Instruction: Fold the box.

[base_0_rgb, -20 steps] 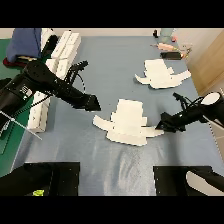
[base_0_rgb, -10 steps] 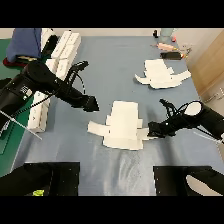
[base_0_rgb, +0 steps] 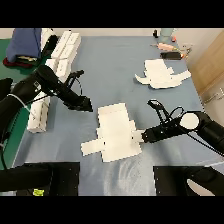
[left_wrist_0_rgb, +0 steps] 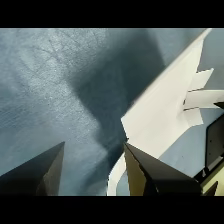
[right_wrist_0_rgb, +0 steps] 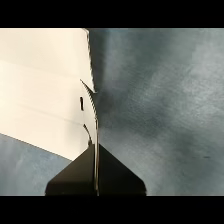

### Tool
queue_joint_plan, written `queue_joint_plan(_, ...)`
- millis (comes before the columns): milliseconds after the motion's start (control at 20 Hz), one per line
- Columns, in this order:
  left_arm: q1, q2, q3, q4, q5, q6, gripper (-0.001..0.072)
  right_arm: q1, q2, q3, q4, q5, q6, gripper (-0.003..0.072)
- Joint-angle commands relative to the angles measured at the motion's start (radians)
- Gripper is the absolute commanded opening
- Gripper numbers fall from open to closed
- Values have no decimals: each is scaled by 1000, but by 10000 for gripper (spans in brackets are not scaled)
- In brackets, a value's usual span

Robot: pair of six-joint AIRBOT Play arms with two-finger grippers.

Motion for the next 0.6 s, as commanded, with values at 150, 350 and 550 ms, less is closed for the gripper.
queue_joint_plan(150, 5, -217, 0, -330, -53, 266, 561, 37, 18, -3, -21, -39, 11, 1)
queue_joint_plan(350, -35, -274, 0, -378, -84, 345, 517, 37, 18, -3, -11, -39, 11, 1)
queue_joint_plan(550, -82, -278, 0, -383, -86, 397, 295, 37, 17, -3, -11, -39, 11, 1)
